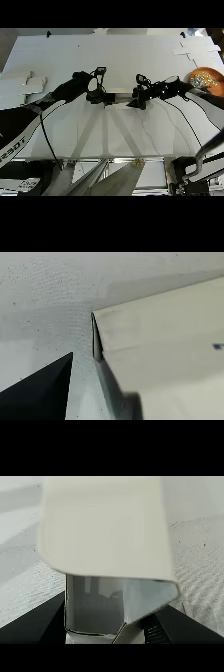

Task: Fold the box and place the chain.

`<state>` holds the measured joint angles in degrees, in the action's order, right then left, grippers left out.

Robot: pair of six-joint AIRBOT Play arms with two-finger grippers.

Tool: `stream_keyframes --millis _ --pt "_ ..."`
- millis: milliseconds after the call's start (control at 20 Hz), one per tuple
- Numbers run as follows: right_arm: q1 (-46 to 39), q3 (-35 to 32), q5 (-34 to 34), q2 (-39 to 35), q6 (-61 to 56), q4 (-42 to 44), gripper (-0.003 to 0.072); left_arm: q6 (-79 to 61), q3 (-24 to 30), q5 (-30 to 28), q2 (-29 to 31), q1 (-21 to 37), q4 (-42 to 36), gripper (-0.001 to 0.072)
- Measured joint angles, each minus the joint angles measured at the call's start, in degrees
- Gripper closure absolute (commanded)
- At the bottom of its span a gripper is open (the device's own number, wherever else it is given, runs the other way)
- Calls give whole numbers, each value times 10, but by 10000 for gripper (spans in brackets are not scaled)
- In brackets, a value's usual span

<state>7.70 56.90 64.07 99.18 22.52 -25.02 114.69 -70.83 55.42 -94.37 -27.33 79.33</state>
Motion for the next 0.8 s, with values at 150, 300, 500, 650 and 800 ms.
stream_keyframes --millis 150,300,500,650,800 --pt "0 0 0 0 0 0 358 13 0 -8 -16 0 -2 538" --pt "0 0 7 0 -1 1 358 19 0 -7 -23 -1 0 701" --pt "0 0 5 0 -1 0 358 4 0 -10 -27 -2 -5 640" --pt "0 0 -3 0 4 -4 358 -3 0 -23 -26 -2 -28 242" --pt "0 0 -2 0 1 -2 358 -11 1 -35 -13 -3 -35 237"
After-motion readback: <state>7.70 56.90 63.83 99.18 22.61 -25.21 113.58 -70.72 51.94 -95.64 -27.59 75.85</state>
